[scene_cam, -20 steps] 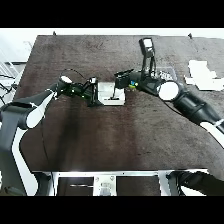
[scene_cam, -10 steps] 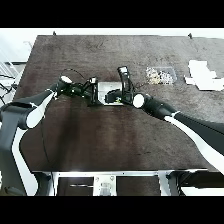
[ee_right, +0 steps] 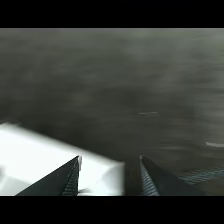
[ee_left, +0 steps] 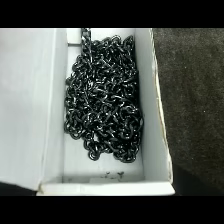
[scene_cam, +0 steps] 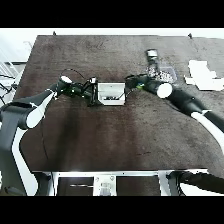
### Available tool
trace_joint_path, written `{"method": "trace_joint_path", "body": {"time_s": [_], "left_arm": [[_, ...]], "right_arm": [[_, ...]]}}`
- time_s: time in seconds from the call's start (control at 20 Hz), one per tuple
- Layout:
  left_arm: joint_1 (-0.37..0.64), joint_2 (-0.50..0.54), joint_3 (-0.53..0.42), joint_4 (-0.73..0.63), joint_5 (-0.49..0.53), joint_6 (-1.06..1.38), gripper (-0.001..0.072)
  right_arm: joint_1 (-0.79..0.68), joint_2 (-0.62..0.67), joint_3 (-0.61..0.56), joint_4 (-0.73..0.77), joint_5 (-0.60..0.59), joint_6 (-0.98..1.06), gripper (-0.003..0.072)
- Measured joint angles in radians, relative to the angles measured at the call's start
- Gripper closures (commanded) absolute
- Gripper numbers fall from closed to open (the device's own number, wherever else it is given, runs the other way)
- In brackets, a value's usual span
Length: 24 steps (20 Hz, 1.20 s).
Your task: Fold the box and place the chain.
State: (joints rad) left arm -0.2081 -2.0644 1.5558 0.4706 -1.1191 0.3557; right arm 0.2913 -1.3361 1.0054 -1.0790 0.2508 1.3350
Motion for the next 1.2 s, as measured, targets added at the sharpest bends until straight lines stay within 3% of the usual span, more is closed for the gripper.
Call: {"method": "trace_joint_path", "body": {"time_s": [0.05,0.35,0.45,0.55,0.65,0.75,0.8,0.85,1.0,1.2], "left_arm": [[0.000,0.000,0.000,0.000,0.000,0.000,0.0292],[0.000,0.000,0.000,0.000,0.000,0.000,0.0292],[0.000,0.000,0.000,0.000,0.000,0.000,0.0292],[0.000,0.000,0.000,0.000,0.000,0.000,0.0292],[0.000,0.000,0.000,0.000,0.000,0.000,0.0292],[0.000,0.000,0.000,0.000,0.000,0.000,0.0291],[0.000,0.000,0.000,0.000,0.000,0.000,0.0291],[0.000,0.000,0.000,0.000,0.000,0.000,0.0292],[0.000,0.000,0.000,0.000,0.000,0.000,0.0292],[0.000,0.000,0.000,0.000,0.000,0.000,0.0292]], "right_arm": [[-0.051,-0.002,-0.008,-0.002,-0.001,0.015,0.0164],[-0.237,-0.206,0.037,0.098,-0.009,0.072,0.0162],[-0.242,-0.285,0.095,0.123,-0.003,0.077,0.0178],[-0.237,-0.357,0.161,0.137,0.005,0.082,0.0248],[-0.227,-0.412,0.220,0.147,0.011,0.085,0.0249],[-0.227,-0.455,0.266,0.154,0.016,0.085,0.0431],[-0.227,-0.472,0.283,0.156,0.018,0.085,0.0639],[-0.226,-0.484,0.295,0.157,0.019,0.083,0.0672],[-0.220,-0.469,0.314,0.159,0.032,0.049,0.0673],[-0.168,-0.279,0.323,0.157,0.104,-0.060,0.0673]]}}
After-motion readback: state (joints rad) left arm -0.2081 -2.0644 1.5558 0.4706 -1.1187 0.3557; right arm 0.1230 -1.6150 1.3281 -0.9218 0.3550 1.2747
